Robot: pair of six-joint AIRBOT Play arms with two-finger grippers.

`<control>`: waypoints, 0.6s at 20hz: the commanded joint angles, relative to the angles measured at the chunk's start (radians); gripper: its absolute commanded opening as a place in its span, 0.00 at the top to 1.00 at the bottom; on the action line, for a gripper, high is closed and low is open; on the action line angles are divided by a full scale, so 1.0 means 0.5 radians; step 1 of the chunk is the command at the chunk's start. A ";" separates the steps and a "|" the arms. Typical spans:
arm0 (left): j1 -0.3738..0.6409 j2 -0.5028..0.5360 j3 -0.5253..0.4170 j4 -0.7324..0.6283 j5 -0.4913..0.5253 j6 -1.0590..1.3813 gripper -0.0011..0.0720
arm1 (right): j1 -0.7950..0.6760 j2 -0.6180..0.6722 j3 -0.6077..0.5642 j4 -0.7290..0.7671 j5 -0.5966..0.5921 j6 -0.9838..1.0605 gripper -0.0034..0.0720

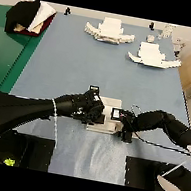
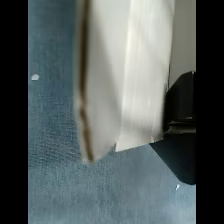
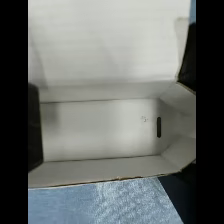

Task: Fold the box.

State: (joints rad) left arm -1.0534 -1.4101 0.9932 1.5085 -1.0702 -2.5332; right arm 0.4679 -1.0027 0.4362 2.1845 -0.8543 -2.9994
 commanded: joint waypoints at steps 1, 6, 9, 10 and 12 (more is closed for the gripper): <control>-0.002 -0.011 0.004 0.007 -0.078 0.002 0.97 | 0.001 0.001 0.002 0.003 0.001 -0.003 0.29; -0.002 -0.011 0.004 0.000 -0.075 0.011 0.97 | 0.001 0.001 0.002 0.003 0.001 -0.003 0.29; -0.002 -0.011 0.005 -0.024 -0.076 0.063 0.76 | 0.001 0.000 0.002 0.003 0.001 -0.003 0.29; -0.001 -0.011 0.005 -0.034 -0.076 0.061 0.43 | 0.001 0.000 0.002 0.003 0.001 -0.003 0.29; -0.001 -0.011 0.005 -0.041 -0.076 0.061 0.41 | 0.001 0.000 0.002 0.003 0.001 -0.003 0.29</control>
State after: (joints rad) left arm -1.0542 -1.4158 0.9943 1.4986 -1.1095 -2.5084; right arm 0.4690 -1.0027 0.4362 2.1868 -0.8551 -3.0016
